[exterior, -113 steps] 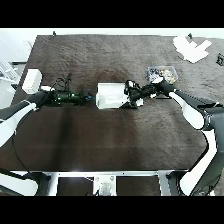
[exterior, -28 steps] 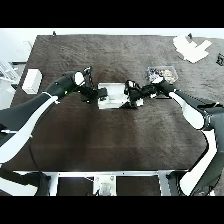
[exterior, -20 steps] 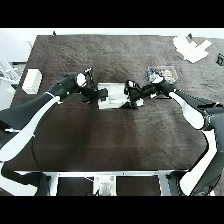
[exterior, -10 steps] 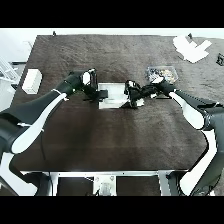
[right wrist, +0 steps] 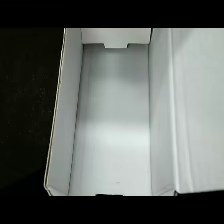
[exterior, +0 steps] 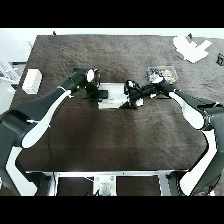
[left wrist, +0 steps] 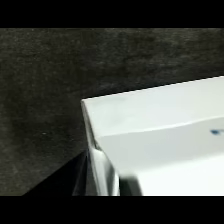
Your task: Fold the box and place the chain.
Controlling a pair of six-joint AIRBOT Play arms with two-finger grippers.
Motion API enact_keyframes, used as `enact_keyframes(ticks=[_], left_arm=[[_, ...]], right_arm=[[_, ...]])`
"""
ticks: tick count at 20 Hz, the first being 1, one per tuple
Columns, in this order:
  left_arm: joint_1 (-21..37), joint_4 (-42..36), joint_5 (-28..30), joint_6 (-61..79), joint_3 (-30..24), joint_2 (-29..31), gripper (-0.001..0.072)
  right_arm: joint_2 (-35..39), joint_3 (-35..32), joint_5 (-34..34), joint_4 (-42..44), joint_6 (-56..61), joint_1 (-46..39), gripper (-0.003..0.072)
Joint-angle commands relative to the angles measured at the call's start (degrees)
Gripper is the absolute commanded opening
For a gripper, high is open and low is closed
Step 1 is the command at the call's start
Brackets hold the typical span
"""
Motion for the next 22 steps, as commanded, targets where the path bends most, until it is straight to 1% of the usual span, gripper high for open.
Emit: enact_keyframes(ticks=[1,4,8,14,17,19,22], left_arm=[[0.07,1.27,-5.07,-0.02,4.20,-2.36,0.0218],[0.07,1.73,-8.07,-0.02,7.39,-4.33,0.0218],[0.07,1.95,-10.49,0.24,10.29,-6.32,0.0218],[-0.50,2.40,-12.41,0.83,13.03,-8.79,0.0217],[-0.79,2.86,-12.26,1.29,13.27,-8.96,0.0215],[-0.79,3.30,-12.61,1.55,13.27,-8.96,0.0051],[-1.14,3.85,-12.94,1.77,13.27,-8.96,0.0051]], right_arm=[[0.00,-0.02,0.04,-0.11,0.04,-0.04,0.0592],[0.00,-0.02,0.04,-0.11,0.04,-0.04,0.0592],[0.00,-0.02,0.04,-0.11,0.04,-0.04,0.0592],[0.00,-0.02,0.04,-0.11,0.04,-0.02,0.0592],[0.00,-0.02,0.07,-0.11,0.04,-0.04,0.0592],[0.00,-0.02,0.04,-0.11,0.04,-0.04,0.0592],[0.00,-0.02,0.04,-0.11,0.04,-0.04,0.0592]])
